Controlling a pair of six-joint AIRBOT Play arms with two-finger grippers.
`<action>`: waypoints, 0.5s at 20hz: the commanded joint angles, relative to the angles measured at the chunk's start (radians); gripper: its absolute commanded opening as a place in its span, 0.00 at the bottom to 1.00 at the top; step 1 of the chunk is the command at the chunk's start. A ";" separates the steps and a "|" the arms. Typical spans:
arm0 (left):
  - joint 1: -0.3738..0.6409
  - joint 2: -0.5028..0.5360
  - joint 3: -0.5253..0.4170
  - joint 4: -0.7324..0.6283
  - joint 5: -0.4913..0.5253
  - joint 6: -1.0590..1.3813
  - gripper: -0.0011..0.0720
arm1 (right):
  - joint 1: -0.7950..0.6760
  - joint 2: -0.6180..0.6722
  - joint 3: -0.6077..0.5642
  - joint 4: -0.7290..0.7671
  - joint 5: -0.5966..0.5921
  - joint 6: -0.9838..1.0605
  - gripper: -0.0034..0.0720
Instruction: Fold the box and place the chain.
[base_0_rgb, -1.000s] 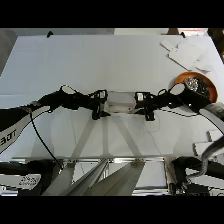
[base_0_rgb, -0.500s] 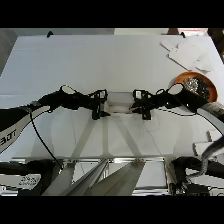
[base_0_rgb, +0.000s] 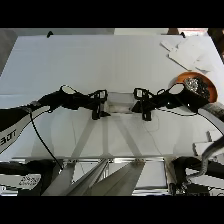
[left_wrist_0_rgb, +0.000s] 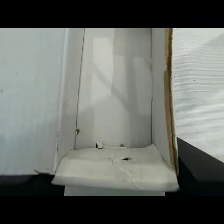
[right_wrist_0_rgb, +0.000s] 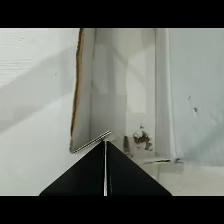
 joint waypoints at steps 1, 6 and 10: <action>0.000 0.000 0.000 0.000 0.000 0.000 0.46 | -0.032 0.061 0.000 -0.058 0.050 0.186 0.06; 0.000 0.000 0.000 0.000 0.000 0.000 0.46 | -0.182 0.242 0.000 -0.072 0.091 0.554 0.06; 0.000 0.000 0.000 0.000 0.000 0.000 0.46 | -0.372 0.329 -0.002 -0.233 0.132 0.877 0.06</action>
